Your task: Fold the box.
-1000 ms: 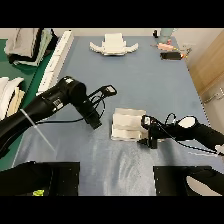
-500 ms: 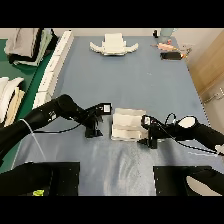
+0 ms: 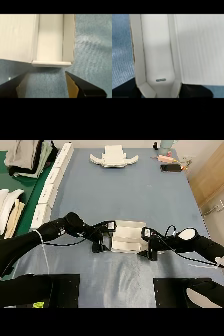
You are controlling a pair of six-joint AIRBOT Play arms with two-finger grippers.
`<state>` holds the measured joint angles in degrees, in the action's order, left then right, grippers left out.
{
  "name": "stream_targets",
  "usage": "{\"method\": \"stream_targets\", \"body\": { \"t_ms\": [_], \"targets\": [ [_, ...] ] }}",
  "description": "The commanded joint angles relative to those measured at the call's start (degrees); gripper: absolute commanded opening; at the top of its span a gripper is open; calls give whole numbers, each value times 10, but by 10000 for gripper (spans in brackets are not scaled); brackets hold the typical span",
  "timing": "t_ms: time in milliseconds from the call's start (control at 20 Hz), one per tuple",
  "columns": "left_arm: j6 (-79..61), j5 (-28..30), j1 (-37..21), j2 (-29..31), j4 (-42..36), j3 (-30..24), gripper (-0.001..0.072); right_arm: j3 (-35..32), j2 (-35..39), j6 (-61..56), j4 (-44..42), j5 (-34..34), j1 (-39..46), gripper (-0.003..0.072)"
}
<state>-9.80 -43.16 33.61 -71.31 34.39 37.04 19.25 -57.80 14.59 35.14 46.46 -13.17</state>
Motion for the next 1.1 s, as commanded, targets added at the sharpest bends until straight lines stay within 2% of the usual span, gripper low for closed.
{"method": "stream_targets", "body": {
  "t_ms": [0, 400, 650, 1050],
  "targets": [
    [-24, 5, 11, -5, -10, -1, 689, 0, 0, 0, 0, 0, 0, 525],
    [-24, 13, 39, -24, -25, -2, 689, 0, 0, 0, 0, 0, 0, 525],
    [-21, 51, 62, -32, -28, -14, 688, 0, 0, 0, 0, 0, 0, 525],
    [-14, 73, 74, -32, -78, -18, 688, 0, 0, 0, 0, 0, 0, 525]
  ]
}}
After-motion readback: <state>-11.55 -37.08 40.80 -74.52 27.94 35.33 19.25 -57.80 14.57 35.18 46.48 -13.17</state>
